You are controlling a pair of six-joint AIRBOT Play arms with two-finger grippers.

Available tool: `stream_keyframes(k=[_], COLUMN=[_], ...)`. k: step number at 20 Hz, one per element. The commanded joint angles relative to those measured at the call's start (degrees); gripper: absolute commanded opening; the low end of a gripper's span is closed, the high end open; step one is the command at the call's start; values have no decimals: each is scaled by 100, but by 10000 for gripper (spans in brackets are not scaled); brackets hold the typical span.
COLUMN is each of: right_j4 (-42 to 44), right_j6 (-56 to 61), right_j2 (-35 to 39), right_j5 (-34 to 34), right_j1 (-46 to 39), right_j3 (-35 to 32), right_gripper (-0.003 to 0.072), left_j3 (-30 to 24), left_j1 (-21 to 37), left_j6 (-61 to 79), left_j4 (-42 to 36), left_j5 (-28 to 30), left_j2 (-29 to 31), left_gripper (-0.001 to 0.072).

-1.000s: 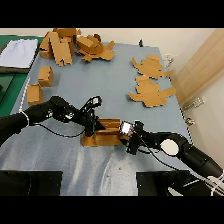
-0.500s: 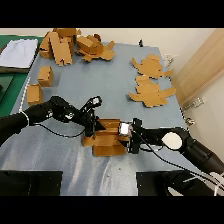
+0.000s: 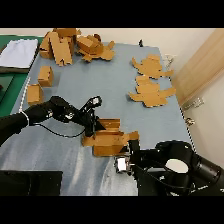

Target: Fold the box.

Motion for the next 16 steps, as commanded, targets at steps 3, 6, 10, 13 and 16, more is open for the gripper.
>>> stream_keyframes(k=[3, 6, 10, 13, 16], right_j4=[-1965, -1884, -1825, -1808, -1810], right_j6=[1294, 1373, 1375, 1377, 1379], right_j2=[-470, -726, -931, -1001, -1005], right_j5=[-1217, -1707, -1884, -2009, -2122], right_j1=[369, 376, 376, 376, 376], right_j3=[-444, -444, -446, -444, -433], right_gripper=[598, 598, 598, 598, 597], left_j3=[2, 2, 2, 2, 2], left_j1=[-4, -2, -2, -2, -2], left_j6=[2, 2, 2, 2, 2], left_j4=[0, 0, 0, 2, 2], left_j5=[-24, -92, -109, -109, -109], left_j2=[-2, -2, -2, -2, -2], left_gripper=[10, 10, 10, 10, 10])
